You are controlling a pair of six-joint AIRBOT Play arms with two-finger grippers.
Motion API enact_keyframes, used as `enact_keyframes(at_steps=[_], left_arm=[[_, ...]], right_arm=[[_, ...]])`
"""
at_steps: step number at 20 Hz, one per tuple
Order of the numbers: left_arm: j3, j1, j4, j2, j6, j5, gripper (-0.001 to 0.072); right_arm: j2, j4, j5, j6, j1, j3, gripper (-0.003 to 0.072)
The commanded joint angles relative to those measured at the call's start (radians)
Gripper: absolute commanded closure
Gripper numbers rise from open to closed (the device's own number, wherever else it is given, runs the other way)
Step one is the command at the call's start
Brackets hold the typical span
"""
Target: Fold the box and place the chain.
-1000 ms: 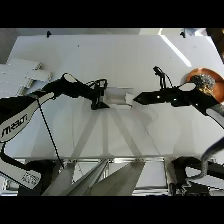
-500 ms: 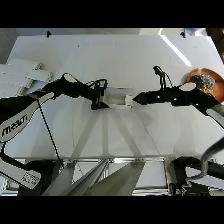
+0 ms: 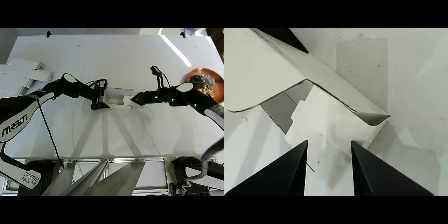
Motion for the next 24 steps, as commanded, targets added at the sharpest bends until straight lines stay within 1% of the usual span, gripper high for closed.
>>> enact_keyframes(at_steps=[1, 4, 6, 7, 8, 10, 11, 15, 16, 17, 18, 20, 21, 22, 24], left_arm=[[0.000, 0.000, 0.000, 0.000, 0.000, 0.000, 0.0363], [0.000, 0.000, 0.000, 0.000, 0.000, 0.000, 0.0363], [0.000, 0.000, 0.000, 0.000, 0.000, 0.000, 0.0363], [0.000, 0.000, 0.000, 0.000, 0.000, 0.000, 0.0363], [0.000, 0.000, 0.000, 0.000, 0.000, 0.000, 0.0363], [0.000, 0.000, 0.000, 0.000, 0.000, 0.000, 0.0363], [0.000, 0.000, 0.000, 0.000, 0.000, 0.000, 0.0363], [0.000, 0.000, 0.000, 0.000, 0.000, 0.000, 0.0363], [0.000, 0.000, 0.000, 0.000, 0.000, 0.000, 0.0363], [0.000, 0.000, 0.000, 0.000, 0.000, 0.000, 0.0363], [0.000, 0.000, 0.000, 0.000, 0.000, 0.000, 0.0363], [0.000, 0.000, 0.000, 0.000, 0.000, 0.000, 0.0363], [0.000, 0.000, 0.000, 0.000, 0.000, 0.000, 0.0363], [0.000, 0.000, 0.000, 0.000, 0.000, 0.000, 0.0363], [0.000, 0.000, 0.000, 0.000, 0.000, 0.000, 0.0363]], right_arm=[[0.000, 0.017, 0.033, 0.000, 0.004, 0.000, 0.0364], [0.020, 0.019, 0.071, -0.001, 0.004, 0.000, 0.0364], [0.060, 0.019, 0.075, -0.015, 0.004, 0.000, 0.0366], [0.085, 0.014, 0.073, -0.018, 0.003, 0.000, 0.0371], [0.113, 0.006, 0.071, -0.018, 0.003, 0.000, 0.0393], [0.159, -0.042, 0.069, -0.018, 0.003, 0.000, 0.0400], [0.174, -0.072, 0.069, -0.013, 0.003, 0.000, 0.0416], [0.162, -0.253, 0.030, 0.126, 0.003, 0.000, 0.0412], [0.151, -0.293, 0.019, 0.169, 0.003, 0.000, 0.0398], [0.139, -0.301, 0.010, 0.185, 0.003, 0.000, 0.0378], [0.130, -0.294, -0.007, 0.187, 0.003, 0.000, 0.0335], [0.114, -0.257, -0.032, 0.190, 0.005, 0.000, 0.0324], [0.106, -0.236, -0.038, 0.211, 0.004, 0.000, 0.0211], [0.096, -0.229, -0.042, 0.235, 0.004, 0.000, 0.0195], [0.071, -0.224, -0.053, 0.250, 0.004, 0.000, 0.0195]])
